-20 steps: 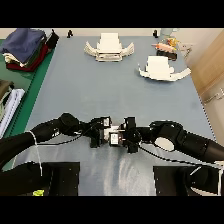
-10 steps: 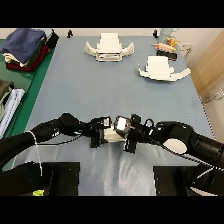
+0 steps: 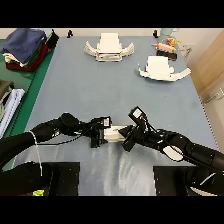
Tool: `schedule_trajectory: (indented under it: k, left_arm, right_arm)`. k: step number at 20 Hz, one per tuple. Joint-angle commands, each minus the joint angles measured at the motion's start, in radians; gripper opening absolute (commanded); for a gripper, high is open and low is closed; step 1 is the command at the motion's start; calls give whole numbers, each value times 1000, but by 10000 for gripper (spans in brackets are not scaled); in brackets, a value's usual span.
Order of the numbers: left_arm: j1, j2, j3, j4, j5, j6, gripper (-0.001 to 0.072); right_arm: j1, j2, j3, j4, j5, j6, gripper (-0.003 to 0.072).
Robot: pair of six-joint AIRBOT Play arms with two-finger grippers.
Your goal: Fold the box.
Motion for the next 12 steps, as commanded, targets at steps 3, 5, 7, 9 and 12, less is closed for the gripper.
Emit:
schedule_trajectory:
  k: [3, 5, 7, 9, 12]
  left_arm:
    - [0, 0, 0, 0, 0, 0, 505]
    - [0, 0, -1, 0, 0, 0, 505]
    - [0, 0, 0, 0, 0, 0, 505]
    - [0, 0, -1, 0, 0, 0, 506]
    - [0, 0, -1, 0, 0, 0, 505]
  right_arm:
    - [42, -19, -74, 90, -61, 23, 1]
    - [42, -54, -76, 110, -51, 23, 0]
    - [42, -79, -76, 111, -51, 23, 1]
    - [42, -79, -76, 111, -51, 23, 1]
    - [42, -68, -75, 111, -50, 23, 1]
